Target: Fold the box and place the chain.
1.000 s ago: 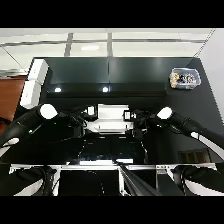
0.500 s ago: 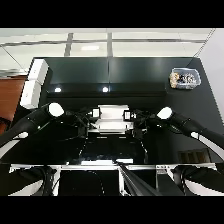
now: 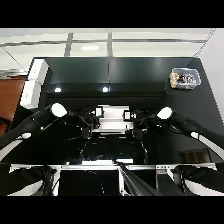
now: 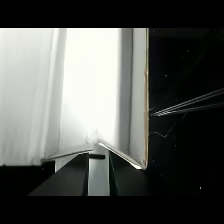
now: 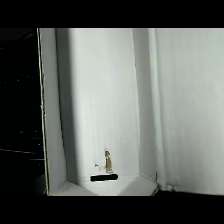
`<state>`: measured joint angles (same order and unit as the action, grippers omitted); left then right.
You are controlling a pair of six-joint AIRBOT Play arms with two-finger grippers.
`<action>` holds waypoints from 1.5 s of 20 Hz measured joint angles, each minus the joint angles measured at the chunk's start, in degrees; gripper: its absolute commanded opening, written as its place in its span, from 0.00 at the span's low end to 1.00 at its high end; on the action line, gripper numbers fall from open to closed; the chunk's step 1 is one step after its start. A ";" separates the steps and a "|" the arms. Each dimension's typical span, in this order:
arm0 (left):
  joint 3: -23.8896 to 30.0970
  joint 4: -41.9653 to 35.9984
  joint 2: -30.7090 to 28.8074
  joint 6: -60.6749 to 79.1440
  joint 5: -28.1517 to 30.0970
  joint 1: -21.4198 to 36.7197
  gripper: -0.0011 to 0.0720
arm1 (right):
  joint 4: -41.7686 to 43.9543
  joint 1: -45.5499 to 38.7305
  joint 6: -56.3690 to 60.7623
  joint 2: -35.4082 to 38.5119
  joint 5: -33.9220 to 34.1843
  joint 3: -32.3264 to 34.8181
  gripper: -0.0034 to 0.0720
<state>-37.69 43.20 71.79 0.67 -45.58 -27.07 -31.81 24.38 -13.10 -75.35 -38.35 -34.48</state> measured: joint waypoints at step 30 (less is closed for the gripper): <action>-2.49 30.49 -11.80 -68.02 -11.45 18.36 0.05 | 0.07 0.00 0.07 0.00 0.04 0.00 0.64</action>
<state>-40.18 73.69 59.99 -67.35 -57.04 -8.71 -31.75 24.38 -13.04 -75.35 -38.30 -34.48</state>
